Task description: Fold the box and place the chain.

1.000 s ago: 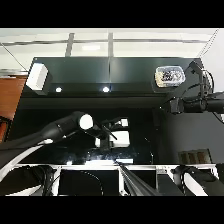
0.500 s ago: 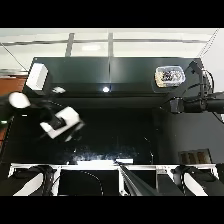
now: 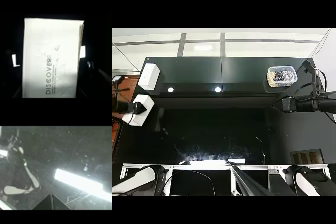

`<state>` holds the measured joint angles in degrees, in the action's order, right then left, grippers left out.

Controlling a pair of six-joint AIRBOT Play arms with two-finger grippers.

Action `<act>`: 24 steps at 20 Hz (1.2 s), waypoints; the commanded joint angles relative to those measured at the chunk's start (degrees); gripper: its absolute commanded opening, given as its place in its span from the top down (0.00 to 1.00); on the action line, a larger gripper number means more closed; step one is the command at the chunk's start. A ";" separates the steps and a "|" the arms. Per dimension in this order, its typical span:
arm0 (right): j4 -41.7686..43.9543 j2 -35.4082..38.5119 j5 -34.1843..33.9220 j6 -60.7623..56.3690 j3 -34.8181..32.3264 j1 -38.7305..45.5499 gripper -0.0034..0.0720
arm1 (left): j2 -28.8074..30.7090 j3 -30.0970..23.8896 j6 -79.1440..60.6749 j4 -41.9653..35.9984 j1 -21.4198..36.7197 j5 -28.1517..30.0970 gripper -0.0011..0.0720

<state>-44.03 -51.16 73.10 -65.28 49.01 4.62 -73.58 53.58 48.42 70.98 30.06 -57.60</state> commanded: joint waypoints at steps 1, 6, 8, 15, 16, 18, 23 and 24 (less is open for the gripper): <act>0.00 0.04 0.07 -2.34 0.00 -0.02 0.94 | -11.02 9.64 0.11 -3.48 -0.52 2.08 0.59; -0.02 0.02 -0.09 -3.37 0.00 -0.02 0.94 | -19.17 19.28 4.07 -2.03 -2.51 5.01 0.59; -0.07 0.02 -0.20 -3.37 0.00 -0.02 0.94 | -20.44 20.11 4.35 -2.45 -2.86 5.77 0.59; -0.20 0.02 -0.24 -3.54 0.00 -0.02 0.94 | -20.52 21.53 8.35 0.26 -2.93 3.15 0.01; -0.17 0.02 -0.15 -3.54 0.00 -0.02 0.94 | -20.04 22.75 10.97 3.04 -2.93 -0.37 0.01; -0.20 0.04 -0.04 -3.50 0.00 -0.02 0.94 | -18.23 25.53 16.39 8.94 -2.93 -9.22 0.01; -0.92 0.35 1.27 -3.30 0.00 -0.02 0.94 | -8.52 27.91 31.08 9.73 -3.04 -23.63 0.01; -2.10 1.01 1.33 -3.32 0.00 0.00 0.94 | -5.97 27.87 35.34 8.17 -3.37 -24.13 0.02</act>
<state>-44.64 -50.83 73.63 -68.64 49.01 4.62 -85.01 80.60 72.60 79.50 27.00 -74.54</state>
